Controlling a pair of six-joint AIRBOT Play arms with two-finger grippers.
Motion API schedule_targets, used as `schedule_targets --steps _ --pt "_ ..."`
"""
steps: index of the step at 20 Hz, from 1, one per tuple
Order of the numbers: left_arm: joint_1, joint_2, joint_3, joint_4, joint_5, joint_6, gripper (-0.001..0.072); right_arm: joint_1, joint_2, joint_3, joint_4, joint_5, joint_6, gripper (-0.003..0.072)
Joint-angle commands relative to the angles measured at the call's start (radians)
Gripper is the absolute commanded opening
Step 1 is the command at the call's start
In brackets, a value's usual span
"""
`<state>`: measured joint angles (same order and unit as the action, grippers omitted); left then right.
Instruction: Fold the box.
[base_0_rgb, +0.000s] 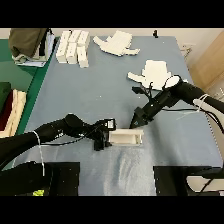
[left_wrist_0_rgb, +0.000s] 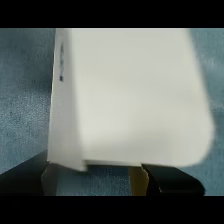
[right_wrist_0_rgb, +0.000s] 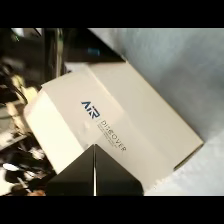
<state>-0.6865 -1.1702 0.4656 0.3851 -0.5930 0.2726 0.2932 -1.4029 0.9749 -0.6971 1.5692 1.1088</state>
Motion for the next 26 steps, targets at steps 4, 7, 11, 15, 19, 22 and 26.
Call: schedule_targets --steps 4,7,11,15,19,22,26 --pt "0.0 0.0 0.001 0.0 0.0 0.0 0.047 0.226 0.223 -0.162 -0.219 -0.252 -0.037 0.0004" --pt "0.0 0.0 0.001 0.0 0.0 0.0 0.047 0.289 0.291 -0.189 -0.299 -0.407 -0.045 0.0004" --pt "0.0 0.0 0.001 0.0 0.0 0.0 0.047 0.362 0.389 -0.189 -0.34 -0.499 -0.149 0.0003" --pt "0.0 0.0 0.001 0.0 0.0 0.0 0.047 0.521 0.481 -0.234 -0.509 -0.723 -0.152 0.0003" --pt "0.0 0.0 0.001 0.0 0.0 0.0 0.047 0.658 0.539 -0.373 -0.61 -0.901 -0.151 0.0004" --pt "0.0 0.0 0.001 0.0 0.0 0.0 0.047 0.726 0.553 -0.467 -0.701 -0.992 -0.148 0.0005" --pt "0.0 0.0 0.001 0.0 0.0 0.0 0.047 0.728 0.557 -0.486 -0.745 -0.999 -0.149 0.0119"
